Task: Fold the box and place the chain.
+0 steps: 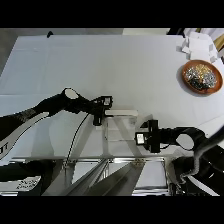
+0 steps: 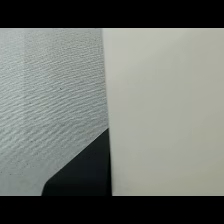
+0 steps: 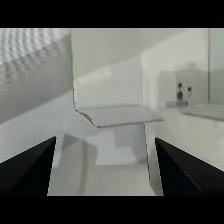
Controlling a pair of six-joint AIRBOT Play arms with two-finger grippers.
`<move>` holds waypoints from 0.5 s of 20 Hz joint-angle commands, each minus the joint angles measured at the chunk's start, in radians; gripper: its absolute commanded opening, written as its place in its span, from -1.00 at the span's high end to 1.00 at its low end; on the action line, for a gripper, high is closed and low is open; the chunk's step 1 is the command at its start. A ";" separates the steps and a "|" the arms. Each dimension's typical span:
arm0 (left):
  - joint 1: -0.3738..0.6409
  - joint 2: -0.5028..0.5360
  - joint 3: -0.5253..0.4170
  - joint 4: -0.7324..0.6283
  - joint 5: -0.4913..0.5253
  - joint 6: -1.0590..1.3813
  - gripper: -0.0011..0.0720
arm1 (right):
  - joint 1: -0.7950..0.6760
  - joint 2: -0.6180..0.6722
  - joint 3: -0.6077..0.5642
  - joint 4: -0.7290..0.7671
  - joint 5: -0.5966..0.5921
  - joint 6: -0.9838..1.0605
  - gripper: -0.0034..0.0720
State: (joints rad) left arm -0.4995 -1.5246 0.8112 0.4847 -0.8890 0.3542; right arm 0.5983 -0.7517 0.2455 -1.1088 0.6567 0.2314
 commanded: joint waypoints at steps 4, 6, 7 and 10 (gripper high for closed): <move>-0.001 0.001 0.001 0.000 -0.005 0.000 0.94 | 0.104 0.002 -0.038 0.033 -0.202 0.055 -0.94; -0.001 0.001 0.001 0.000 -0.005 0.000 0.94 | 0.126 0.002 -0.038 0.034 -0.217 0.057 -0.94; -0.001 0.001 0.001 0.000 -0.005 0.000 0.94 | 0.138 0.002 -0.038 0.045 -0.219 0.059 -0.94; -0.001 0.001 0.001 0.000 -0.005 0.000 0.94 | 0.150 0.001 -0.038 0.062 -0.249 0.060 -0.94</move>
